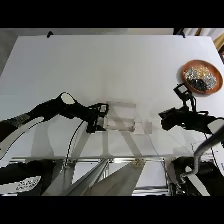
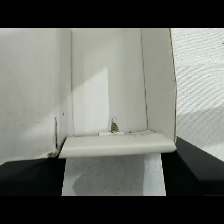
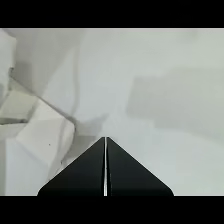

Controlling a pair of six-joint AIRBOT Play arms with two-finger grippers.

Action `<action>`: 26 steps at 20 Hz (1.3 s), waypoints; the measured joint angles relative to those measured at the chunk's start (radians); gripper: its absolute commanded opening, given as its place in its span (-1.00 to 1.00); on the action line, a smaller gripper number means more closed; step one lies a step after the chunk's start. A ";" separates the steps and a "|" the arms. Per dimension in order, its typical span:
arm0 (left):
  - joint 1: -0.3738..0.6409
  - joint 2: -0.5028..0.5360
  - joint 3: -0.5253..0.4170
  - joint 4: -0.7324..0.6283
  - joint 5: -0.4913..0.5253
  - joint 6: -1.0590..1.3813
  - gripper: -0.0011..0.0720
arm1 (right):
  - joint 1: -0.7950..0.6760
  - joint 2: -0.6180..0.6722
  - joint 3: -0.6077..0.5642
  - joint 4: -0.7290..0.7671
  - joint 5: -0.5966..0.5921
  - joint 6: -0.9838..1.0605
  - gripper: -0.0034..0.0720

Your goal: Fold the box and place the chain.

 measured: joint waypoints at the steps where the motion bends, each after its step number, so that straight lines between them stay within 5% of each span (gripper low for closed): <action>1: 0.000 0.000 0.000 0.000 0.000 0.000 -0.39 | -0.015 -0.031 0.000 -0.003 0.026 0.051 -0.87; 13: 0.000 0.000 0.000 0.000 0.000 0.000 -0.39 | 0.022 -0.321 0.000 0.071 0.119 0.183 -0.87; 26: 0.000 0.000 0.000 0.000 0.000 0.000 -0.39 | 0.150 -0.435 0.000 0.174 0.023 0.171 -0.87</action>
